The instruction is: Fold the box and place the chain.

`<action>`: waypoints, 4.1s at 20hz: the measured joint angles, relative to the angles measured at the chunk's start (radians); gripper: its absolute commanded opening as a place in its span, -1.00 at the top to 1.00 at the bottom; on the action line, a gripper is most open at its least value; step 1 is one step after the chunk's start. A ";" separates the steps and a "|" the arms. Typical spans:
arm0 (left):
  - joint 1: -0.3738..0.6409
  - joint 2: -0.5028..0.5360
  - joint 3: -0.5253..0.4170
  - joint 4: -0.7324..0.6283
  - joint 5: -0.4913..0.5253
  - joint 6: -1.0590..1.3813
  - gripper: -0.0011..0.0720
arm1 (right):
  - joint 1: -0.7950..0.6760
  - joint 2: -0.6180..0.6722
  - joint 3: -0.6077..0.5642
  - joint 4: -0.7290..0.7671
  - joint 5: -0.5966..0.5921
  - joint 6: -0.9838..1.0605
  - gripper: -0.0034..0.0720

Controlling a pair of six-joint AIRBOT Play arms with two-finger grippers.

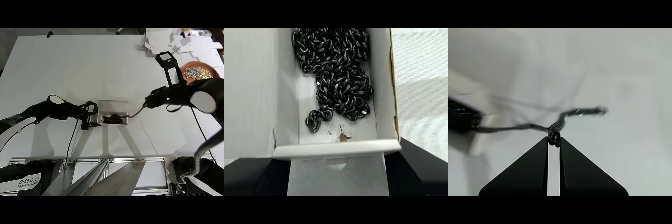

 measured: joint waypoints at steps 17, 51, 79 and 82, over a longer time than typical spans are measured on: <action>0.000 0.000 0.000 0.000 0.000 0.000 0.88 | 0.325 0.111 0.000 0.158 -0.422 -0.018 0.87; 0.000 0.000 0.000 0.000 0.000 0.000 0.88 | 0.016 -0.448 0.261 0.374 -0.011 -0.751 0.87; 0.000 0.000 0.000 0.000 0.000 0.000 0.88 | 0.138 -0.376 0.046 0.539 -0.103 -1.159 0.11; 0.000 0.000 0.000 0.000 0.000 0.000 0.88 | 0.139 -0.363 0.044 0.535 -0.110 -1.158 0.11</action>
